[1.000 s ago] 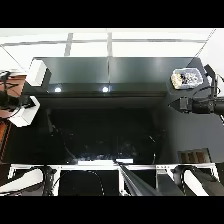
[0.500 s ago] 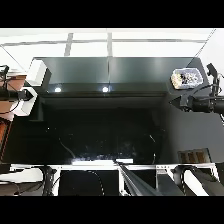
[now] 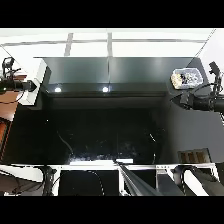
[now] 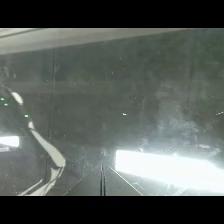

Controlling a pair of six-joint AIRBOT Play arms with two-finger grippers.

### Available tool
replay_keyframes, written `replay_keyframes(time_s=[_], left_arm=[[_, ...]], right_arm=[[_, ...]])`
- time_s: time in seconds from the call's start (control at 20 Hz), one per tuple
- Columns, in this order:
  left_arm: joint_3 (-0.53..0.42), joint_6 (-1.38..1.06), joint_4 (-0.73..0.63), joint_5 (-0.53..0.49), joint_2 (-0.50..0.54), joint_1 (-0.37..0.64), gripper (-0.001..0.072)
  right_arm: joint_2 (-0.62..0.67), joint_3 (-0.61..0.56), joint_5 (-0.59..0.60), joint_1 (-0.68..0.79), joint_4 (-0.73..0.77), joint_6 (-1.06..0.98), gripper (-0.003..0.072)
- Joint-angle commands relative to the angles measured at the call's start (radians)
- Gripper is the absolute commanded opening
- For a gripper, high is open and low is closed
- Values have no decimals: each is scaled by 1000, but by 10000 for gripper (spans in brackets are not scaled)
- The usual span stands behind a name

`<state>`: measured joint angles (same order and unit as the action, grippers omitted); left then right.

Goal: Fold the box and place the chain.

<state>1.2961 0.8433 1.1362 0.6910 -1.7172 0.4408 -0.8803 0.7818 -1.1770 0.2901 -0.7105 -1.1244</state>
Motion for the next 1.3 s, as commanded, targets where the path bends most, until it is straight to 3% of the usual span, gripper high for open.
replay_keyframes(time_s=[0.0,0.15,0.25,0.3,0.4,0.45,0.55,0.65,0.75,0.85,1.0,1.25], left_arm=[[65,27,-2,-1,-5,-13,710],[175,145,7,129,64,-10,710],[220,260,6,206,143,-11,707],[220,376,8,237,191,-11,634],[197,538,1,336,278,-14,81],[151,515,-17,353,335,-32,27],[-8,428,-55,332,484,-90,27],[-246,340,-68,236,670,-169,27],[-468,263,-47,121,838,-231,28],[-619,258,-41,26,963,-246,28],[-709,259,-33,3,1072,-241,29],[-720,260,-42,-5,1088,-241,29]], right_arm=[[0,1,-6,0,1,-5,15],[0,1,-3,-27,-4,-4,15],[0,1,82,-109,-6,3,15],[-1,1,142,-160,-6,6,15],[-7,1,275,-266,-10,7,15],[-10,1,332,-310,-36,7,15],[-16,1,397,-378,-186,6,15],[-21,-19,428,-402,-324,-15,15],[-22,-85,508,-389,-364,-54,15],[-22,-139,530,-375,-389,-54,15],[-21,-146,454,-376,-380,-53,15],[-21,-146,448,-376,-382,-53,16]])
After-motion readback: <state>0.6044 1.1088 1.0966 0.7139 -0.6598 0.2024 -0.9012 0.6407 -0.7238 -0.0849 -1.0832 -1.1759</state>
